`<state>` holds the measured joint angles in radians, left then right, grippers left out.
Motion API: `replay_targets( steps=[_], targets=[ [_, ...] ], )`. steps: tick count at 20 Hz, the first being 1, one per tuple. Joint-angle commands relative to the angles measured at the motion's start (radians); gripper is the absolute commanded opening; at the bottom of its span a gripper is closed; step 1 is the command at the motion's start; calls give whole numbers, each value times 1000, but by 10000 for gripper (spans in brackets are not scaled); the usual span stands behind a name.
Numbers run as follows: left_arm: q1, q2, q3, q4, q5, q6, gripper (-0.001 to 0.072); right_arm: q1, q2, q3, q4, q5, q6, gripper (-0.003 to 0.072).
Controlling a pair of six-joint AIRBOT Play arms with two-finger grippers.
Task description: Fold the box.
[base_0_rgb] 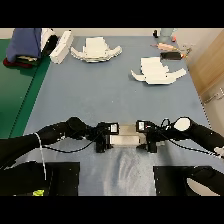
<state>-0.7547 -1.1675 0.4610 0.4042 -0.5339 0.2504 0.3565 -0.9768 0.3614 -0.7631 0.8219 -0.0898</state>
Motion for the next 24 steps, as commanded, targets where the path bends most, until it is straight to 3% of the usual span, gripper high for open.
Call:
replay_targets(
  steps=[1, 5, 10, 11, 16, 19, 24],
  targets=[
    [0, 0, 1, 0, 2, -2, 545, 0, 9, 1, 11, 24, 3, 720],
    [0, 0, 1, 0, 2, -1, 545, 0, 36, 1, -39, 34, 3, 720],
    [0, 0, 1, 0, 2, -1, 545, -3, 129, 1, -237, 85, 5, 703],
    [0, 0, 1, 0, 2, -1, 545, -3, 158, 1, -270, 92, 36, 612],
    [0, 0, 1, 0, 2, -1, 545, -27, 321, 1, -311, 124, 376, 609],
    [0, 0, 1, 0, 2, -2, 545, -27, 417, 1, -219, 172, 605, 587],
    [0, 0, 1, 0, 2, -1, 545, -26, 510, 1, 100, 236, 1100, 587]
  ],
)
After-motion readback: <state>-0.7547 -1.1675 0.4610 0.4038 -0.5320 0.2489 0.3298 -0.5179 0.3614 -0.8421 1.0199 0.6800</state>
